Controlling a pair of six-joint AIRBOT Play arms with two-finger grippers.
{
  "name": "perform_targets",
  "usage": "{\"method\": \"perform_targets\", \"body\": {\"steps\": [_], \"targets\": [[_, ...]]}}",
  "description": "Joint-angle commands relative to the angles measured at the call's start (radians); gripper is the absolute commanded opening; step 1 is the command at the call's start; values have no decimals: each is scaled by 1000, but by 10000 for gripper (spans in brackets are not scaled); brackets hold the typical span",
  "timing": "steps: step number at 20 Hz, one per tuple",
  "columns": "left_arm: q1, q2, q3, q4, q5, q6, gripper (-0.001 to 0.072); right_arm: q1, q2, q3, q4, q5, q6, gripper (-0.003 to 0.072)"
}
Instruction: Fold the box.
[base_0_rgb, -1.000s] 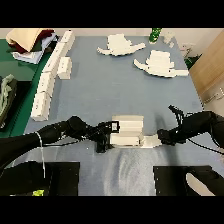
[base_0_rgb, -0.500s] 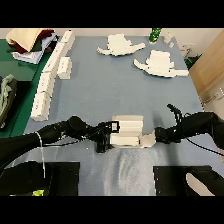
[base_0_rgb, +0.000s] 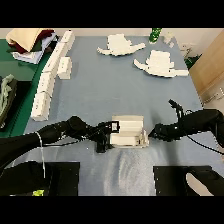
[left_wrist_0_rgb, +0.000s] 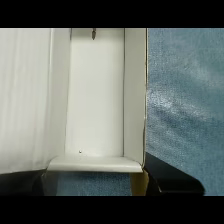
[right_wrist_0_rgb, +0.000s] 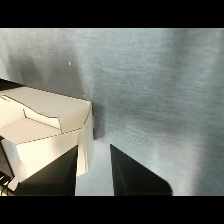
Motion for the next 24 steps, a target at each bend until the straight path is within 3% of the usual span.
{"method": "perform_targets", "body": {"steps": [1, 9, 10, 11, 16, 20, 24], "targets": [[0, 0, 1, 0, 0, 0, 472, 1, 1, 3, 18, -13, -1, 319], [0, 0, 1, 0, 0, 0, 472, 64, -14, 3, 66, -10, -50, 319], [0, 0, 1, 0, 0, 0, 472, 86, -28, 3, 65, -4, -61, 359], [0, 0, 1, 0, 0, 0, 472, 103, -40, 3, 65, 12, -63, 456], [0, 0, 1, 0, 0, 0, 472, 172, -50, 10, 56, 72, -42, 453], [0, 0, 1, 0, 0, 0, 471, 262, -51, 45, -3, 129, 35, 451], [0, 0, 1, 0, 0, 0, 472, 371, -93, 109, -190, 120, 281, 449]]}}
